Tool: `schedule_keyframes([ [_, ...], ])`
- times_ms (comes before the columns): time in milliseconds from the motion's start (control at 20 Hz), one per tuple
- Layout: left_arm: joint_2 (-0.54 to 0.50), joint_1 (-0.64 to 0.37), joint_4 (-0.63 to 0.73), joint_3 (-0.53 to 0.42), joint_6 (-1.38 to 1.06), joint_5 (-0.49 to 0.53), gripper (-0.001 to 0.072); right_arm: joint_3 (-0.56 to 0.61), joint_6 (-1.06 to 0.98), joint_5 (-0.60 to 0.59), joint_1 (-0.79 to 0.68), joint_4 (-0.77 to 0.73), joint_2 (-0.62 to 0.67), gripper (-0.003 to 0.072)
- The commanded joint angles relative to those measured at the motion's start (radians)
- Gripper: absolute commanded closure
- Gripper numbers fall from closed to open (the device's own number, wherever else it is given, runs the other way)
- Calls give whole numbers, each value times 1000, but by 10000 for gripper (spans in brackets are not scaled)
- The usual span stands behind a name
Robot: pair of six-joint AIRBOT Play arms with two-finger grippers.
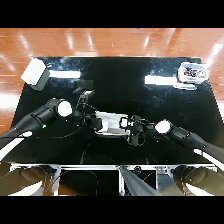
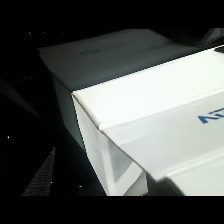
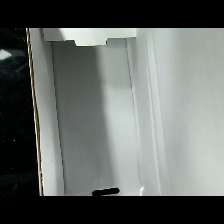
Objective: Fold the box and place the chain.
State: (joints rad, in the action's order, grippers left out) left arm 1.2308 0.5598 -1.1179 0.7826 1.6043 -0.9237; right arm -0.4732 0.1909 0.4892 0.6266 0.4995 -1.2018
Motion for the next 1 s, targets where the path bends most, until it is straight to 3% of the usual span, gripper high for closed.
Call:
schedule_keyframes([
  [0,-1,1,1,1,2,2,75,0,0,0,1,0,-1,137],
  [450,0,46,-10,9,146,27,78,0,0,0,1,0,-1,137],
  [600,2,76,-76,10,238,61,78,0,0,0,1,0,-1,137],
  [950,2,81,-91,11,245,63,78,0,0,0,1,0,-1,137],
])
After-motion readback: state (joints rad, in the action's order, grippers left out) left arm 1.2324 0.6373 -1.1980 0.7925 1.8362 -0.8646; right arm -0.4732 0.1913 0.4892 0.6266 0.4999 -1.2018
